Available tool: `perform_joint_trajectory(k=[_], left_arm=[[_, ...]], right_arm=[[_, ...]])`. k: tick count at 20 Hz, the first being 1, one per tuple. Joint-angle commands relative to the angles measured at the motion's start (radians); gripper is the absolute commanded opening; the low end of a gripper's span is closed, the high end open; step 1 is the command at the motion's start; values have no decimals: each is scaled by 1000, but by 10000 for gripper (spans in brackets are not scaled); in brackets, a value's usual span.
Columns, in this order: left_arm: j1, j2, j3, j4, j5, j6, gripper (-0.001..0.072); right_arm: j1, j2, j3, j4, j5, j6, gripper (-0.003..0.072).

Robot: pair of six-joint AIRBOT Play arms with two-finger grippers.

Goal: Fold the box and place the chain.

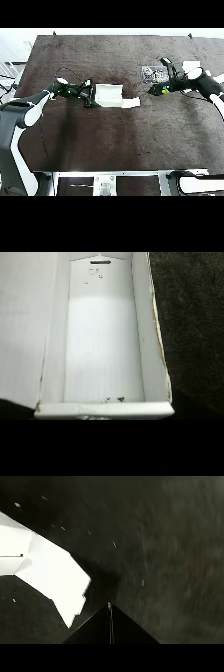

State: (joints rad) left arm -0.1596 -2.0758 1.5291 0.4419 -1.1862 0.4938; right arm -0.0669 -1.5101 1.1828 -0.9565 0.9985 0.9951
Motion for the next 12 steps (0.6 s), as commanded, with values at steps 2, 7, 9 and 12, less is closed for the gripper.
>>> perform_joint_trajectory(k=[2,7,9,12], left_arm=[[1,0,0,0,0,0,528],[0,0,0,0,0,0,528],[1,0,0,0,0,0,528],[0,0,0,0,0,0,528]], right_arm=[[-23,-60,-82,132,-19,94,4],[53,-182,-82,270,-34,91,5],[85,-195,-82,352,-27,21,5],[124,-192,-70,444,0,-12,5]])
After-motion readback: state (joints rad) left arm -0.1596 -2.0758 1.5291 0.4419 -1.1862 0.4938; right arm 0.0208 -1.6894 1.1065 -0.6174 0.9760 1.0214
